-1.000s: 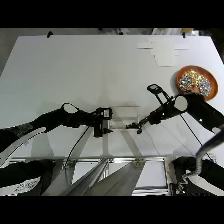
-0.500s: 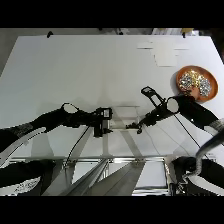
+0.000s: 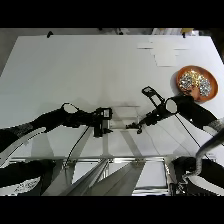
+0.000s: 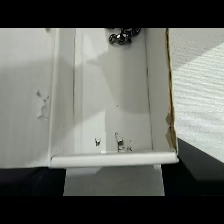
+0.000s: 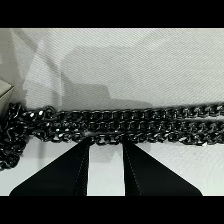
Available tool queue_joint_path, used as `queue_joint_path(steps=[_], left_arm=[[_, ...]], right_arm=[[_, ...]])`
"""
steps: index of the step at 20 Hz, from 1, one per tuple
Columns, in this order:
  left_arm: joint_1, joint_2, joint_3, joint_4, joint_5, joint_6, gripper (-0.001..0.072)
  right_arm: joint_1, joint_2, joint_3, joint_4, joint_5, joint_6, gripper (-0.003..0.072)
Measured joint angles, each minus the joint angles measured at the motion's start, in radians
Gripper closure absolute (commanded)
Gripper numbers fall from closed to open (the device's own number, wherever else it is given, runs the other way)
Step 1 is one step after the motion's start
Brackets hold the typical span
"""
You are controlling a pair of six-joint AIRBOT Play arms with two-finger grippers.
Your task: Fold the box and place the chain.
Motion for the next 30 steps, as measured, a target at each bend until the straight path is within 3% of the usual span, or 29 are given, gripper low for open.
queue_joint_path(steps=[3,4,18,22,30], left_arm=[[0.0,0.0,0.0,0.0,0.0,0.0,0.0538],[0.0,0.0,0.0,0.0,0.0,0.0,0.0538],[0.0,0.0,0.0,0.0,0.0,0.0,0.0538],[0.0,0.0,0.0,0.0,0.0,0.0,0.0538],[0.0,0.0,0.0,0.0,0.0,0.0,0.0538]], right_arm=[[0.0,0.0,0.0,-0.01,-0.01,0.007,0.0475],[0.0,0.0,0.0,-0.011,-0.012,0.008,0.0514],[0.0,0.0,-0.006,-0.015,0.077,0.052,0.051],[0.0,0.0,-0.006,-0.013,0.085,0.067,0.0439],[0.0,0.012,-0.006,-0.01,0.152,0.076,0.0439]])
